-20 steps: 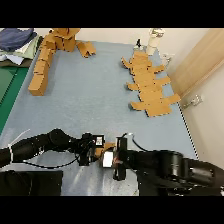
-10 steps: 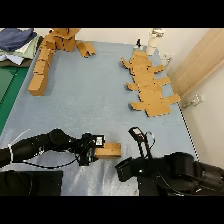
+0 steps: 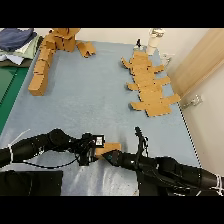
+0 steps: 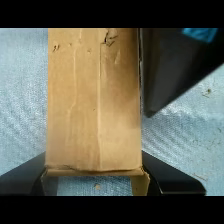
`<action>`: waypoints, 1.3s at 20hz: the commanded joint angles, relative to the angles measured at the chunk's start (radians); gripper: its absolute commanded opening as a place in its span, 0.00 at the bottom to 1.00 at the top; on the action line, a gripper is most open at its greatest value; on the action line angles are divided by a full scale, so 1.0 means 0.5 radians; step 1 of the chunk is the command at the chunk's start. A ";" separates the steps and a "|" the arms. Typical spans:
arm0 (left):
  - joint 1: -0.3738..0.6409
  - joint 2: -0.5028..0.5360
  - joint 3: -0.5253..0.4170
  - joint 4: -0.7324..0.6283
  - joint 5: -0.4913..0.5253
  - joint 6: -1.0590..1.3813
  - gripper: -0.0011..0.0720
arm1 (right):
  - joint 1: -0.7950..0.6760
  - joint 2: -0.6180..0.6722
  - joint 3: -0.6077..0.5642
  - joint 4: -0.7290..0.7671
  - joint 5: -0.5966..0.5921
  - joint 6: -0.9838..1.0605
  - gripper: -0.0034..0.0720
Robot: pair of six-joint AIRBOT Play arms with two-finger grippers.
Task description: Fold the box.
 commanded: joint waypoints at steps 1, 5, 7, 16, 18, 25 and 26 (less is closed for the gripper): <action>0.001 0.002 0.001 0.001 0.000 0.000 0.74 | -0.013 -0.100 -0.019 0.021 0.174 0.015 0.05; 0.000 0.002 0.001 0.001 0.000 0.000 0.74 | -0.013 -0.192 -0.019 0.021 0.174 0.016 0.05; 0.000 0.002 0.001 0.001 0.000 0.000 0.74 | -0.011 -0.238 -0.019 0.021 0.178 0.016 0.05; 0.000 0.002 0.001 0.001 0.000 0.000 0.74 | -0.008 -0.244 0.005 -0.175 0.180 0.014 0.05; 0.000 0.002 0.001 0.001 0.000 0.000 0.74 | -0.013 -0.144 0.068 -0.335 0.055 0.014 0.04; 0.000 0.002 0.001 0.001 0.000 0.000 0.74 | -0.195 0.150 0.748 -1.289 -2.374 0.037 0.05; 0.001 0.002 0.001 0.001 0.000 0.000 0.74 | -0.246 0.150 0.839 -1.432 -2.675 0.037 0.05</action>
